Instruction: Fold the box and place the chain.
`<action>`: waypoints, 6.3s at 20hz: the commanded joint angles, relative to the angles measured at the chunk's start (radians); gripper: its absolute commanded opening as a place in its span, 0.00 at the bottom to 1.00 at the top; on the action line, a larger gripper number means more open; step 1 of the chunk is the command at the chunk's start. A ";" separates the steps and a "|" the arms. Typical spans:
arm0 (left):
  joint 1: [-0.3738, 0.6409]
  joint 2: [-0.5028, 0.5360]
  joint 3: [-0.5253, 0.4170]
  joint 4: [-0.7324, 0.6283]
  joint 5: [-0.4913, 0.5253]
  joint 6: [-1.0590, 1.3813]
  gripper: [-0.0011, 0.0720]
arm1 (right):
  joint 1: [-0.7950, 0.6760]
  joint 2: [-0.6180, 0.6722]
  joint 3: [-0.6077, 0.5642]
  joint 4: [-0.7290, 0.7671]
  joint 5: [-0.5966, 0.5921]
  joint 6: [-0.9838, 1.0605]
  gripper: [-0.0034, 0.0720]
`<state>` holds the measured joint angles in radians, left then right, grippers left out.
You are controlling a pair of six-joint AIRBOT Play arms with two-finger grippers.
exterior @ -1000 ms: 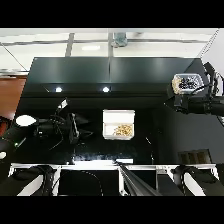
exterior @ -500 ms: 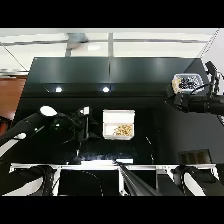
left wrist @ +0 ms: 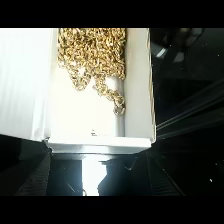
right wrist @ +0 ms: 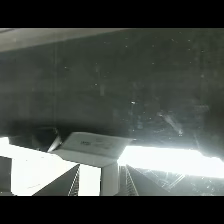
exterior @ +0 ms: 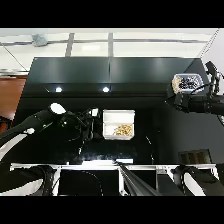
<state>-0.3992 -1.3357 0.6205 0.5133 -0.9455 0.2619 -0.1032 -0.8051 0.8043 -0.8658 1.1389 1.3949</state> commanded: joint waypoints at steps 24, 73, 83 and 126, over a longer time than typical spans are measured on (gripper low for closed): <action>-0.088 -0.008 0.008 -0.053 0.089 -0.060 0.99 | 0.002 0.000 -0.002 -0.010 0.009 0.000 0.50; -0.135 -0.014 0.027 -0.069 0.158 0.053 0.56 | 0.501 -0.278 -0.065 0.088 -0.038 -1.039 0.96; -0.135 -0.014 0.027 -0.069 0.158 0.053 0.55 | 0.503 -0.278 -0.065 0.067 -0.072 -1.051 0.34; -0.135 -0.014 0.027 -0.069 0.157 0.053 0.55 | 0.503 -0.282 -0.114 0.138 -0.119 -0.986 0.33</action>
<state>-0.5339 -1.3499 0.6464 0.4442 -0.7883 0.3145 0.3992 -1.0843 0.6910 -0.7280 1.0199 0.4053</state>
